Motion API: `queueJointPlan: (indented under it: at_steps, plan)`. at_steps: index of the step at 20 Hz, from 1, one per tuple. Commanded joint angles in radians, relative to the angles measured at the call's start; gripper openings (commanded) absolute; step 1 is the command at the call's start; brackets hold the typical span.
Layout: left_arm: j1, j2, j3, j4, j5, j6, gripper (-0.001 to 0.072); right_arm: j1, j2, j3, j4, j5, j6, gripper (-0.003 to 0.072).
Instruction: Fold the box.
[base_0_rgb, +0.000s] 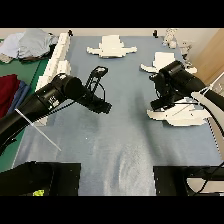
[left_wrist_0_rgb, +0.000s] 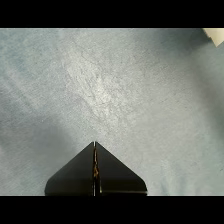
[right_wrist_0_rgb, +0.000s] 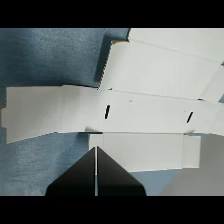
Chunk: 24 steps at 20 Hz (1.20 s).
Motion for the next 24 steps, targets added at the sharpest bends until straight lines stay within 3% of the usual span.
queueJointPlan:
  at_steps: [1,3,10,12,14,17,18,19,20,22,24]
  plan:
    - [0.000,0.000,0.000,0.000,0.000,0.000,0.0013,0.000,0.000,0.001,0.001,0.001,0.002,0.0019]
    - [0.000,0.000,0.000,0.000,0.000,0.000,0.0013,0.000,0.000,0.001,0.017,0.006,0.003,0.0019]
    - [0.000,0.000,0.000,0.000,0.047,0.000,0.0013,0.000,-0.004,0.001,0.370,0.144,0.195,0.0019]
    - [0.000,0.000,0.000,-0.001,0.055,0.000,0.0013,-0.004,-0.004,0.004,0.322,0.130,0.195,0.0019]
    - [0.000,0.000,0.000,-0.006,0.058,0.000,0.0013,-0.045,-0.004,0.052,0.163,0.089,0.213,0.0020]
    - [0.000,-0.003,0.000,-0.007,0.092,0.000,0.0013,-0.239,-0.005,0.193,-0.097,-0.040,0.176,0.0021]
    - [0.000,-0.003,0.000,-0.007,0.109,0.000,0.0013,-0.327,-0.005,0.230,-0.124,-0.047,0.153,0.0128]
    - [0.000,-0.003,0.000,-0.007,0.123,0.000,0.0013,-0.431,-0.008,0.257,-0.113,-0.041,0.119,0.0312]
    - [0.000,-0.003,0.000,-0.007,0.129,0.000,0.0013,-0.530,-0.016,0.270,-0.085,-0.031,0.086,0.0374]
    - [0.000,-0.003,0.000,-0.007,0.152,0.000,0.0013,-0.724,-0.049,0.271,0.007,-0.022,0.029,0.0441]
    - [0.000,-0.003,0.000,-0.018,0.159,0.000,0.0013,-0.896,-0.104,0.271,0.177,-0.014,-0.082,0.0441]
